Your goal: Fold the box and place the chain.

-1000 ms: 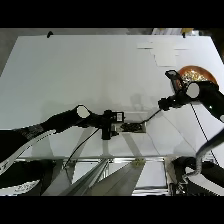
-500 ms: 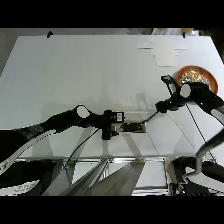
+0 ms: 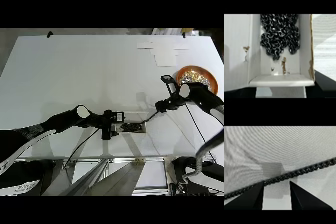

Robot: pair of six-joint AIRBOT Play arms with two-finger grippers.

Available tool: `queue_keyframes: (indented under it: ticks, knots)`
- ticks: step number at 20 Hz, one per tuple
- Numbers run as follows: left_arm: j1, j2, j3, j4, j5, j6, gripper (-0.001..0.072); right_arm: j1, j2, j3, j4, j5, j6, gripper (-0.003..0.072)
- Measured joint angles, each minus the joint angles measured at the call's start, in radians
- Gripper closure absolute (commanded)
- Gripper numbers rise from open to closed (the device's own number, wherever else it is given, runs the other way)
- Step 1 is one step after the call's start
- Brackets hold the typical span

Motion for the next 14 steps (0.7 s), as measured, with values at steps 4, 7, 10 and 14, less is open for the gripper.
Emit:
queue_keyframes:
  ticks: [4, 7, 10, 14]
  knots:
    - [0.000, 0.000, 0.000, 0.000, 0.000, 0.000, 0.0500, 0.000, -0.018, 0.000, -0.003, 0.003, 0.004, 0.0495]
    - [0.000, 0.000, 0.000, 0.000, 0.000, 0.000, 0.0500, -0.001, -0.022, 0.000, -0.009, 0.012, 0.007, 0.0663]
    - [0.000, 0.000, 0.000, 0.000, 0.000, 0.000, 0.0500, -0.001, -0.021, 0.000, -0.006, 0.026, 0.008, 0.0671]
    - [0.000, 0.000, 0.000, 0.000, 0.000, 0.000, 0.0500, -0.001, 0.031, -0.002, -0.001, 0.058, 0.008, 0.0671]
